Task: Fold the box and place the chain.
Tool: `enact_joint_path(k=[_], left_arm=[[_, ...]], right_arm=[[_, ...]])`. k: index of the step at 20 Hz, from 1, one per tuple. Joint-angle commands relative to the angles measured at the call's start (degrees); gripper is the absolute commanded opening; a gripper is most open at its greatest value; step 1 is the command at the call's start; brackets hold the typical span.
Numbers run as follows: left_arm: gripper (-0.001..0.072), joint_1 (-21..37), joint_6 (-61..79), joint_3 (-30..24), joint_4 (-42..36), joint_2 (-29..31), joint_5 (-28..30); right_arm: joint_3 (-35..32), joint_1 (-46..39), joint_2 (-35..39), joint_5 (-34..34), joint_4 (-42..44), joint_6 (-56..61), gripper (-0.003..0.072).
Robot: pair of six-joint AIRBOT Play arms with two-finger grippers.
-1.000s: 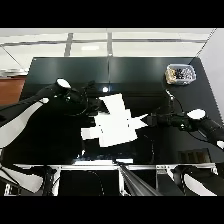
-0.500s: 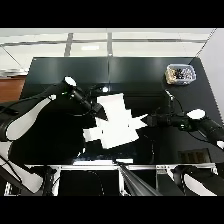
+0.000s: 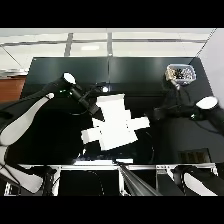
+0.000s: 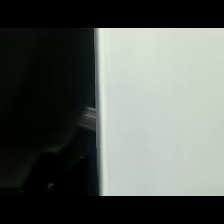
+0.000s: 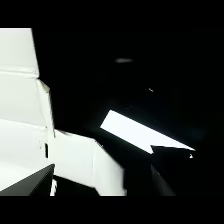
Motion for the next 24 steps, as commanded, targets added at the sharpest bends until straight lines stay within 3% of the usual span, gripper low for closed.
enact_joint_path(k=[1, 3, 5, 7, 11, 13, 20, 24], left_arm=[[0.0025, -3.26, 6.51, -6.10, 0.72, 9.81, 11.17], [0.0028, -6.49, 15.10, -14.38, 0.59, 17.22, 27.47], [0.0028, -8.92, 29.40, -19.19, 0.83, 20.35, 38.42], [0.0027, -9.73, 42.14, -19.06, 1.64, 19.78, 39.69], [0.0029, -9.86, 45.68, -17.90, 6.36, 18.21, 41.24], [0.0029, -9.86, 45.75, -17.86, 9.79, 17.29, 41.31], [0.0030, -9.86, 45.64, -17.88, 11.04, 14.43, 43.76], [0.0030, -9.86, 45.46, -17.88, 10.36, 14.43, 41.66]], right_arm=[[9.81, -4.11, 1.03, 15.17, -10.84, 1.75, 0.0687], [10.86, -4.13, 1.64, 14.91, -11.30, -0.39, 0.0687], [10.40, -2.25, 1.60, 12.09, -11.85, -7.28, 0.0687], [10.14, 0.46, 1.57, 9.53, -11.82, -12.02, 0.0687], [8.85, 5.77, 1.57, 4.90, -12.11, -22.14, 0.0686], [4.48, 6.99, 1.57, -1.11, -11.28, -27.56, 0.0687], [-4.96, 18.58, 1.57, -6.88, -10.49, -32.98, 0.0687], [-6.60, 23.80, 1.57, -11.06, -10.54, -39.50, 0.0687]])
